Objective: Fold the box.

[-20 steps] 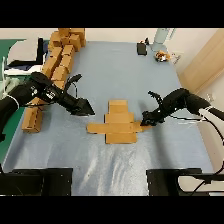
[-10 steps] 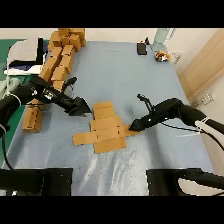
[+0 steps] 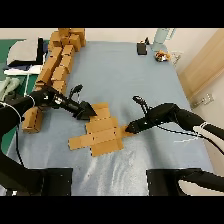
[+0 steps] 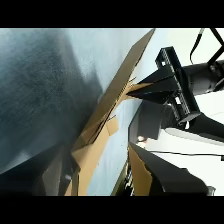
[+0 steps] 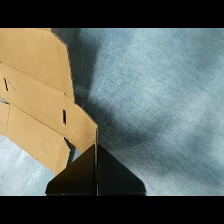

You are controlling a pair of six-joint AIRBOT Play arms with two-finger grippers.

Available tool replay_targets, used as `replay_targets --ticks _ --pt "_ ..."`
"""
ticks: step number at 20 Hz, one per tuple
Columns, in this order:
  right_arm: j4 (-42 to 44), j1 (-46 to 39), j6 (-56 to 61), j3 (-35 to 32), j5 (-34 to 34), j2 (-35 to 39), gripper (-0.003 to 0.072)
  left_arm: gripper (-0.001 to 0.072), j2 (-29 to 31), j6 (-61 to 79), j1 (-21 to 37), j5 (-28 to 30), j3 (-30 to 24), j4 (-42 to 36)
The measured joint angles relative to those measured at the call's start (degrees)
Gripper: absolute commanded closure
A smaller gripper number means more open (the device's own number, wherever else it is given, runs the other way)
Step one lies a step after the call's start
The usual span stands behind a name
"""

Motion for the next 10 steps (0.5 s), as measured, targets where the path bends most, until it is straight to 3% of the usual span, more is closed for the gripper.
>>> replay_targets --ticks 3,4,10 --pt "-0.1 0.1 -0.1 0.0 0.7 0.0 0.0684 0.0317 -1.1 2.4 -1.5 -0.9 0.1 -1.0" --pt "-0.2 0.1 -0.1 0.0 0.8 0.0 0.0684 0.0425 -1.3 3.0 -1.8 -1.2 0.1 -1.4" --pt "-0.4 0.1 -0.1 0.0 1.1 0.1 0.0684 0.0422 -1.7 5.4 -2.5 -1.4 0.2 -2.1"
